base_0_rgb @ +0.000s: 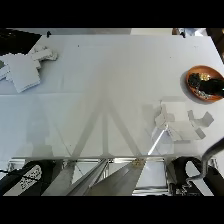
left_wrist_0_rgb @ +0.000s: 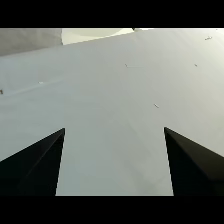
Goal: Fold the box and place the chain.
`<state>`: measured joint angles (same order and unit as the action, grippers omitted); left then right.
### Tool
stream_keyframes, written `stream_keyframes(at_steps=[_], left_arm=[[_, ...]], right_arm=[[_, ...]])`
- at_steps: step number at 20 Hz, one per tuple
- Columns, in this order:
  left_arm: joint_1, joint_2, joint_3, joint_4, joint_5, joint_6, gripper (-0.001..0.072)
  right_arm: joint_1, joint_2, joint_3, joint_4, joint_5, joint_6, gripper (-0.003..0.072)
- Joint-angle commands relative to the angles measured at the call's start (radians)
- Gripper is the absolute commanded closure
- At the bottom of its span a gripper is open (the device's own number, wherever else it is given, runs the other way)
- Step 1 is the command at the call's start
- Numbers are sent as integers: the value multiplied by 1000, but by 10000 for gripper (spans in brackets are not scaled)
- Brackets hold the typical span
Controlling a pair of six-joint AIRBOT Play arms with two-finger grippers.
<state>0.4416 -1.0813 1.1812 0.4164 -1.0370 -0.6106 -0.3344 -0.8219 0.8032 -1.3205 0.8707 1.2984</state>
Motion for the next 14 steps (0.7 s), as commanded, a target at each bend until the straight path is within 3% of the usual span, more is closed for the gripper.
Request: stream_keyframes(at_steps=[1,11,12,13,14], left_arm=[[0,0,1,0,0,0,2],[0,0,1,0,0,0,2],[0,0,1,0,0,0,2],[0,0,1,0,0,0,2],[0,0,1,0,0,0,2]], right_arm=[[0,1,1,19,1,3,679],[0,1,8,36,15,-5,660],[0,1,22,34,27,-29,525],[0,1,43,33,47,-53,339],[0,1,65,25,64,-48,330]])
